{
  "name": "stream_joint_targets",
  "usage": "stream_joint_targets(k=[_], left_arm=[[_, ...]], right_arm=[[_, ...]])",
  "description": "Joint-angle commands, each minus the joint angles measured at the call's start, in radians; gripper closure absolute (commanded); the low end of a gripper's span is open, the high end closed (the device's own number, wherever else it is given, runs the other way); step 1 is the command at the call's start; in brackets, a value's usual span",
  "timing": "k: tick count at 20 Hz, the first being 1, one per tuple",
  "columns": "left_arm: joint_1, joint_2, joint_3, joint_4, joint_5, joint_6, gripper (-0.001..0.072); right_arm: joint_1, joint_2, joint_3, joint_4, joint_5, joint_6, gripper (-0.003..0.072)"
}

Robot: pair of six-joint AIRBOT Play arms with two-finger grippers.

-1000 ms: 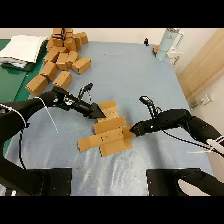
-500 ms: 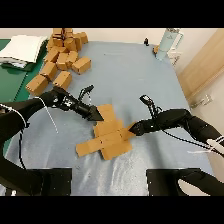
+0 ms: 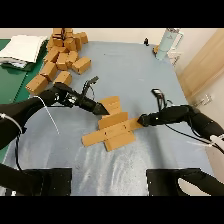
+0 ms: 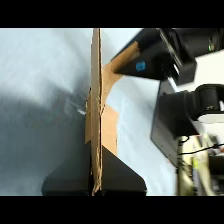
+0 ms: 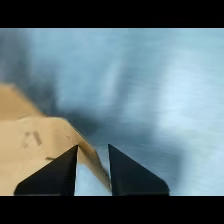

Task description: Fold the box.

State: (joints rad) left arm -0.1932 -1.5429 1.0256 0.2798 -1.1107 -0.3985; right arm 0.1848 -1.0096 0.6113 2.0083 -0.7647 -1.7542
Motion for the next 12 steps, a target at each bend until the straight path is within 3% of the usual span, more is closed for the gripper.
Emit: stream_joint_targets(k=[1,5,12], left_arm=[[-0.086,0.065,-0.002,0.003,0.142,0.198,0.0701],[-0.194,0.135,-0.082,0.015,0.315,0.381,0.0701],[-0.273,0.147,-0.137,0.093,0.324,0.489,0.0699]], right_arm=[[-0.076,0.001,0.053,-0.254,0.014,0.382,0.0377],[-0.085,-0.002,0.058,-0.224,0.019,0.386,0.0388],[-0.085,-0.002,0.058,-0.186,0.039,0.386,0.0401]])
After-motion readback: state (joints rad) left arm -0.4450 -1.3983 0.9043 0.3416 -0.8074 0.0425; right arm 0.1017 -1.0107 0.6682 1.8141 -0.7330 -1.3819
